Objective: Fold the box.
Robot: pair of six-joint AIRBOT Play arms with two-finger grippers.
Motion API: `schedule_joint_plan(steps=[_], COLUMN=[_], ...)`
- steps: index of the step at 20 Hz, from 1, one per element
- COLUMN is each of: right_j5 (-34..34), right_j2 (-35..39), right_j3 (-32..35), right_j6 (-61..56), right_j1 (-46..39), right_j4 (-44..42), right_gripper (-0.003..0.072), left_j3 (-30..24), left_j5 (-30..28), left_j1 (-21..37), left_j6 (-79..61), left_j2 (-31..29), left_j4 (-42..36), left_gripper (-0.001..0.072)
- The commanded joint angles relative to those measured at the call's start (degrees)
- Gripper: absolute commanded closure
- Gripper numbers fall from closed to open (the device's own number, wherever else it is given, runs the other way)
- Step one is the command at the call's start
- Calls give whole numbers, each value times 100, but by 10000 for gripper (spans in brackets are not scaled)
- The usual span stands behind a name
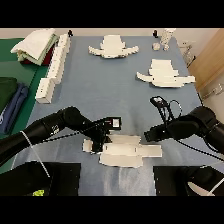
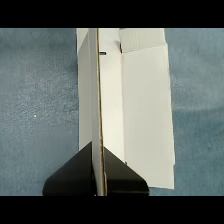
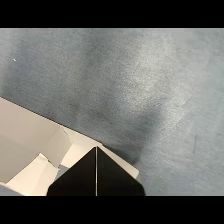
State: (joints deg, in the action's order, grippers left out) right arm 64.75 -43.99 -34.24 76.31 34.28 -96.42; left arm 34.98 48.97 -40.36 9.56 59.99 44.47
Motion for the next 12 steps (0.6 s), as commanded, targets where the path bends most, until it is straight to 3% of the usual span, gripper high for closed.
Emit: schedule_joint_plan(steps=[1,8,12], right_j5=[9,92,546], right_j2=[4,44,555], right_j3=[2,4,4], right_j6=[2,382,404], right_j1=[0,35,542], right_j4=[-4,-472,-520], right_gripper=[686,686,687], left_j3=[2,2,2], left_j5=[9,7,11], left_j1=[0,0,2], left_j6=[52,52,52], left_j2=[7,7,7], left_j4=[24,-127,-122], left_gripper=[694,693,693])
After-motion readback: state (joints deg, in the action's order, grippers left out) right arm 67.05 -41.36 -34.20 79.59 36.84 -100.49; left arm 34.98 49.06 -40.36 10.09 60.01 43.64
